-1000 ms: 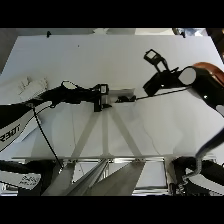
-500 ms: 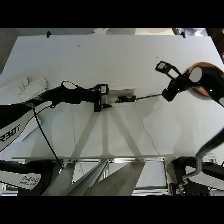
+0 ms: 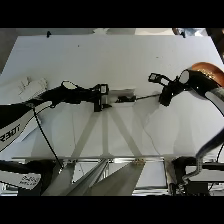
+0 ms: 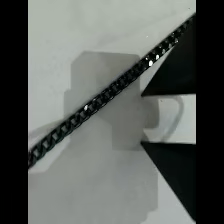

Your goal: Fold the box and place the chain.

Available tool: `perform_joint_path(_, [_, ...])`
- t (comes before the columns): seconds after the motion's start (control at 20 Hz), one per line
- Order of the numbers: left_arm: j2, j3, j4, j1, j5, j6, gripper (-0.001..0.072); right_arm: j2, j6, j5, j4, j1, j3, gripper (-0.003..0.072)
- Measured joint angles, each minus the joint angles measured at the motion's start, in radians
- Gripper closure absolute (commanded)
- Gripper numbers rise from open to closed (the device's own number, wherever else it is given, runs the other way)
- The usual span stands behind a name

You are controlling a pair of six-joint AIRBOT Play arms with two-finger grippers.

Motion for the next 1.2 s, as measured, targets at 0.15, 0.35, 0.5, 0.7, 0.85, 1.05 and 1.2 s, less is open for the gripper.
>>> perform_joint_path(0.15, [0.0, 0.0, 0.0, 0.0, 0.0, 0.0, 0.0361, -0.008, 0.005, -0.013, 0.0, 0.0, 0.0, 0.0668])
perform_joint_path(0.35, [0.0, 0.0, 0.0, 0.0, 0.0, 0.0, 0.0361, 0.042, 0.048, -0.074, -0.019, 0.001, -0.005, 0.0668])
perform_joint_path(0.5, [0.0, 0.0, 0.0, 0.0, 0.0, 0.0, 0.0361, 0.113, 0.061, -0.064, -0.01, 0.001, -0.003, 0.0378])
perform_joint_path(0.7, [0.0, 0.0, 0.0, 0.0, 0.0, 0.0, 0.0361, 0.147, 0.011, -0.075, -0.008, 0.0, -0.002, 0.0326])
perform_joint_path(0.85, [0.0, 0.0, 0.0, 0.0, 0.0, 0.0, 0.0361, 0.134, -0.048, -0.069, -0.007, -0.001, 0.002, 0.0325])
perform_joint_path(1.05, [0.0, 0.0, 0.0, 0.0, 0.0, 0.0, 0.0361, 0.077, -0.097, -0.014, 0.058, -0.024, 0.048, 0.0326])
perform_joint_path(1.2, [0.0, 0.0, 0.0, 0.0, 0.0, 0.0, 0.0361, 0.037, -0.145, 0.026, 0.113, -0.035, 0.076, 0.0331])
